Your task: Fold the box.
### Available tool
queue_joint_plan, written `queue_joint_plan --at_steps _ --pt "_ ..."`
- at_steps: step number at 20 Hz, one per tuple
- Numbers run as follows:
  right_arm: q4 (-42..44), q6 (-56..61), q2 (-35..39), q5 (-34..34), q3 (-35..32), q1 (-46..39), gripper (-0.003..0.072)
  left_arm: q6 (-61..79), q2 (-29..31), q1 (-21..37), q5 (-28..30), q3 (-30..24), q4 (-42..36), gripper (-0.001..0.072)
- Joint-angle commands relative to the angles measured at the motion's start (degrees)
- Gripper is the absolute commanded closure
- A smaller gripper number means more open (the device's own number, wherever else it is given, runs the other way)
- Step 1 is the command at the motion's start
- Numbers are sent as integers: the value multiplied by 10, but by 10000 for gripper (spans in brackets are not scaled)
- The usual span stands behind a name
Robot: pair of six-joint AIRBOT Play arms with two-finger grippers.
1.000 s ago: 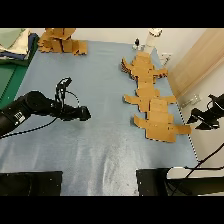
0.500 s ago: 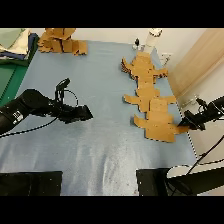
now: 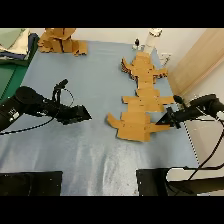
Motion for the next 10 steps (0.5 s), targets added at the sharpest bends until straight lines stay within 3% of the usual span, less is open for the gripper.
queue_joint_plan --at_steps 1,4,7,8,9,10 --pt "13 3 57 95 -94 87 685 40 0 35 -39 1 -33 55" --pt "21 18 96 182 -160 173 685 57 -5 55 -57 1 -33 55" --pt "20 18 110 221 -177 259 683 74 -14 65 -57 1 -32 55" --pt "20 19 112 228 -177 280 641 74 -16 66 -56 1 -33 55" --pt "20 23 112 233 -177 295 494 74 -16 68 -57 1 -33 55" --pt "20 34 112 233 -177 306 445 74 -16 68 -57 1 -33 55"
